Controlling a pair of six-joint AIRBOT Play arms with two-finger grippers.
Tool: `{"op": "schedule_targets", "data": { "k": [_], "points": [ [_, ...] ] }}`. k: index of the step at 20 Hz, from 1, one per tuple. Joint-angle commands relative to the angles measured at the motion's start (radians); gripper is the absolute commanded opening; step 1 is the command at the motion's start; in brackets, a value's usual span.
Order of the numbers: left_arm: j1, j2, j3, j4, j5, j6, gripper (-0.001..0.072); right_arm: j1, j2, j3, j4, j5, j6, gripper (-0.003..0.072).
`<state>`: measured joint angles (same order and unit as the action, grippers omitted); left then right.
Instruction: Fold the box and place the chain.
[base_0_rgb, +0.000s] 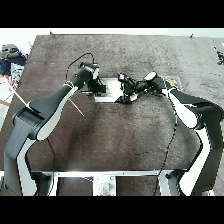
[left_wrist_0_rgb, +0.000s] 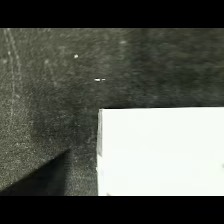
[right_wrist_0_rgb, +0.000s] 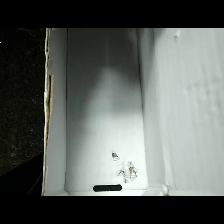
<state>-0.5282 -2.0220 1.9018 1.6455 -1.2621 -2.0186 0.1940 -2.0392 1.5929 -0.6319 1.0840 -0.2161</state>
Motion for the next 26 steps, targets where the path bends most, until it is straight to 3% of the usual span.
{"op": "schedule_targets", "data": {
  "k": [1,6,11,17,22,24,26],
  "points": [
    [0.000,0.001,0.056,-0.008,-0.066,0.093,0.0498,0.000,0.000,0.000,0.000,0.000,0.000,0.0463],
    [0.016,0.002,0.166,-0.006,-0.193,0.196,0.0497,0.000,0.000,0.000,0.000,0.000,0.000,0.0463],
    [0.026,0.016,0.178,-0.019,-0.259,0.461,0.0498,0.000,0.000,0.000,0.000,0.000,0.000,0.0463],
    [0.123,0.162,0.177,-0.117,-0.094,0.562,0.0497,0.000,0.000,0.000,0.000,0.000,0.000,0.0463],
    [0.170,0.198,0.175,-0.116,0.075,0.606,0.0497,-0.001,0.000,0.000,0.000,0.000,0.000,0.0463],
    [0.196,0.199,0.161,-0.241,0.102,0.781,0.0499,-0.001,0.000,0.000,0.000,0.000,0.000,0.0463],
    [0.267,0.198,0.112,-0.567,0.108,1.079,0.0499,-0.001,0.000,0.000,0.000,0.000,0.000,0.0463]
  ]
}}
